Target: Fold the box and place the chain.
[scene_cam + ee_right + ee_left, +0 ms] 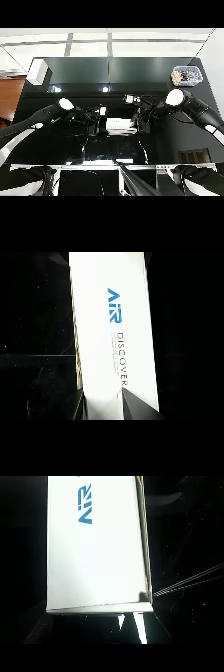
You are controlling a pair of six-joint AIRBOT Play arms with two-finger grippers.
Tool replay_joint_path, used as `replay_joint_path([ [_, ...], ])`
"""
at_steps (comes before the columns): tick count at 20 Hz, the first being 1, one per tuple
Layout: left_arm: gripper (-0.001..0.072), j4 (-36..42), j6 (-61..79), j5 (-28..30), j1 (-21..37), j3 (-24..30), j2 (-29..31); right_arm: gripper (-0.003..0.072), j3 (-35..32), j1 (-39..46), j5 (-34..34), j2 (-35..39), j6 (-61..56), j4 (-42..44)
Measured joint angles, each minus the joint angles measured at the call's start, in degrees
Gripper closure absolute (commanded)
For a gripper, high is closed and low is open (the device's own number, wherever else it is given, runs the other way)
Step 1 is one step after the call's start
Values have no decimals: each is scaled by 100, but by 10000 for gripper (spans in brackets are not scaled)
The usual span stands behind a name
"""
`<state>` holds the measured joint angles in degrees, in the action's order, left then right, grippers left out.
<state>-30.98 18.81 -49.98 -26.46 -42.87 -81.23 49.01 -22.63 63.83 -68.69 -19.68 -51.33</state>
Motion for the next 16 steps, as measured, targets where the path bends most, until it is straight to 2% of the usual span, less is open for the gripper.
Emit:
replay_joint_path([
  [16, 309, 0, 7, 2, 2, 0, 0, 461, -24, 0, -118, 79, -66, 28],
])
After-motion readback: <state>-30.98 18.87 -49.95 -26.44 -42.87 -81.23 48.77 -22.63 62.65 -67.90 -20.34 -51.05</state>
